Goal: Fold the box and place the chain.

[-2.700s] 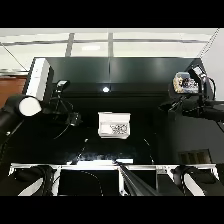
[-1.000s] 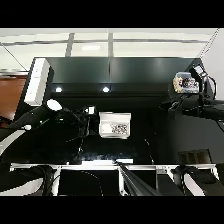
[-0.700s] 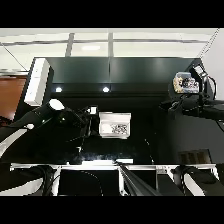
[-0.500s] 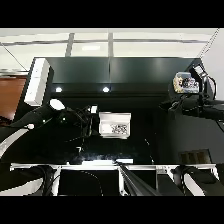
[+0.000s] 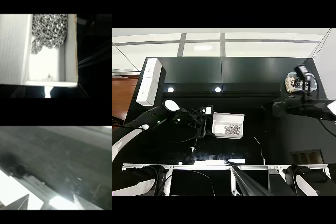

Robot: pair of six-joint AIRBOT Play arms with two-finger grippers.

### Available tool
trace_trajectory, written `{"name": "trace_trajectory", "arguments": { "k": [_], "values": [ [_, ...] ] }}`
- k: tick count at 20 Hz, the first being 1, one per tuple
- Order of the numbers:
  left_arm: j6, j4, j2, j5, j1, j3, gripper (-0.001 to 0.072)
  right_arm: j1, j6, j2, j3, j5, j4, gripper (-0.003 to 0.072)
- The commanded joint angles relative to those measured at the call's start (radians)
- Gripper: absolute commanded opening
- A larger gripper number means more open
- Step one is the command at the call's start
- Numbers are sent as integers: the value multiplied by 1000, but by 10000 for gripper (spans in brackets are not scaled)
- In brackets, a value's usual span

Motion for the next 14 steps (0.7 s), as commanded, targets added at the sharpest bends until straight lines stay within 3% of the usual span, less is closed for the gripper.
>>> {"name": "trace_trajectory", "arguments": {
  "k": [1,4,6,10,14],
  "values": [
    [-22,4,-1,30,-3,2,613,127,85,-166,64,-129,14,641],
    [-23,4,-1,31,-3,2,613,205,7,-357,169,-159,13,634],
    [-23,4,-1,31,-3,2,613,243,-156,-418,182,-135,13,626],
    [-23,4,-1,30,-3,2,613,247,-531,-380,204,111,-5,626],
    [-23,4,-1,29,-3,2,612,248,-556,-339,206,276,-40,626]
  ]
}}
